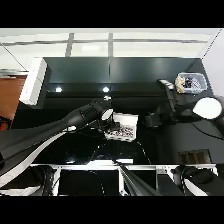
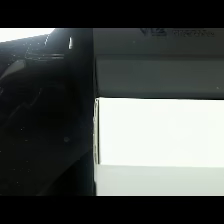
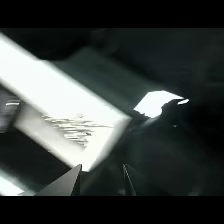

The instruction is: Fold the box and place the chain.

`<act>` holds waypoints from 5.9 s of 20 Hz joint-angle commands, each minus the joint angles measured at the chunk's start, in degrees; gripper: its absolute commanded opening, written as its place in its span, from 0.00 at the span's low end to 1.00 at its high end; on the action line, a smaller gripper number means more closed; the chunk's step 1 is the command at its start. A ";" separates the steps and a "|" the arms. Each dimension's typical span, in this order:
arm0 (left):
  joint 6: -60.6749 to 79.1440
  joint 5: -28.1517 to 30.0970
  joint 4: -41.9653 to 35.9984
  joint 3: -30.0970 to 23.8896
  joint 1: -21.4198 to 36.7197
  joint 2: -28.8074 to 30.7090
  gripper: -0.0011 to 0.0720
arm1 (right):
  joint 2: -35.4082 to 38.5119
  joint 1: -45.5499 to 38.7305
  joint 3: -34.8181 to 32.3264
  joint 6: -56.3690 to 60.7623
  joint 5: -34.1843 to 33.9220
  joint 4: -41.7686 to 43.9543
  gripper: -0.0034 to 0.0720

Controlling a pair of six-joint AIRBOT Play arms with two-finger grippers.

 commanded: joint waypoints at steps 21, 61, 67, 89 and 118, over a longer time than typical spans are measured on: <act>6.88 -6.64 14.56 4.17 -0.46 14.27 0.82 | 8.61 -2.73 0.11 7.10 -0.81 -12.59 0.45; 145.65 20.00 -54.60 -28.44 24.96 12.59 0.99 | 8.55 -2.73 -0.61 7.10 -5.33 -12.85 0.45; 145.83 19.89 -55.15 -28.44 23.91 12.59 0.97 | 8.52 -2.73 -0.61 7.06 -5.44 -13.11 0.45; 145.35 21.18 -55.10 -28.44 22.49 12.59 0.47 | -17.11 2.23 2.03 -59.08 -15.72 18.84 0.94; 145.35 21.18 -55.10 -28.44 22.49 12.59 0.47 | -14.19 7.30 -4.22 -73.07 -12.02 17.35 0.36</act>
